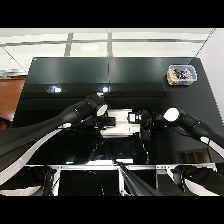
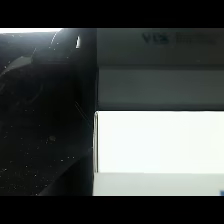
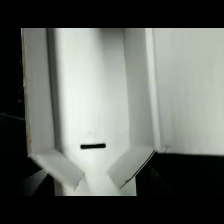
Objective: Fold the box and place the chain.
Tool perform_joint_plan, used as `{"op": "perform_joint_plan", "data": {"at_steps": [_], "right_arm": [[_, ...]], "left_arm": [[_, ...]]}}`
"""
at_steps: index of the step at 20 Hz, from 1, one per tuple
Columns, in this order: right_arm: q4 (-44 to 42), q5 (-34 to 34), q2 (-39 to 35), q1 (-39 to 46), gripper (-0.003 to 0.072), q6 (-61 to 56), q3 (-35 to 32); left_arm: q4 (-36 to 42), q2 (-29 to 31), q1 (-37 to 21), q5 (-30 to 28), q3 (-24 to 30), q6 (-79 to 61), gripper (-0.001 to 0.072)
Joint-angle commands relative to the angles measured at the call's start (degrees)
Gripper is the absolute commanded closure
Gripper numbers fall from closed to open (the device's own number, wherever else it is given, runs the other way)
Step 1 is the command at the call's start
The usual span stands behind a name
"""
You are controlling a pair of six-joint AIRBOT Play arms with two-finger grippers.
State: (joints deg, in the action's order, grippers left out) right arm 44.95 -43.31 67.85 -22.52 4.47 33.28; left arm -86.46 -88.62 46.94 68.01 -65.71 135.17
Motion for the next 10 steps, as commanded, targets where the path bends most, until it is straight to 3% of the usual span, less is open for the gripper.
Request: {"op": "perform_joint_plan", "data": {"at_steps": [1, 4, 6, 8, 9, 10], "right_arm": [[3.9, -1.3, -2.7, 0.0, -0.0034, -3.1, 0.1], [0.5, -1.2, -2.7, 0.0, -0.0034, -0.1, 0.1], [-3.6, -1.3, -2.7, 0.0, 0.0185, 3.5, 0.1], [-6.5, -1.3, -2.7, 0.0, 0.0201, 4.8, 0.1], [-6.6, -1.7, -2.7, 0.0, 0.0439, 4.8, 0.1], [-6.7, -2.1, -2.6, 0.0, 0.0504, 4.5, 0.1]], "left_arm": [[0.0, 0.0, -0.1, 0.0, -0.1, 0.0, 0.068], [0.0, 0.0, 0.0, 0.0, -0.1, 0.0, 0.0681], [0.0, 0.0, 0.0, 0.0, -0.1, 0.0, 0.068], [0.0, 0.0, 0.0, 0.0, -0.1, 0.0, 0.068], [0.0, 0.0, 0.0, 0.0, -0.1, 0.0, 0.0681], [0.0, 0.0, -0.1, 0.0, -0.1, 0.0, 0.0681]]}}
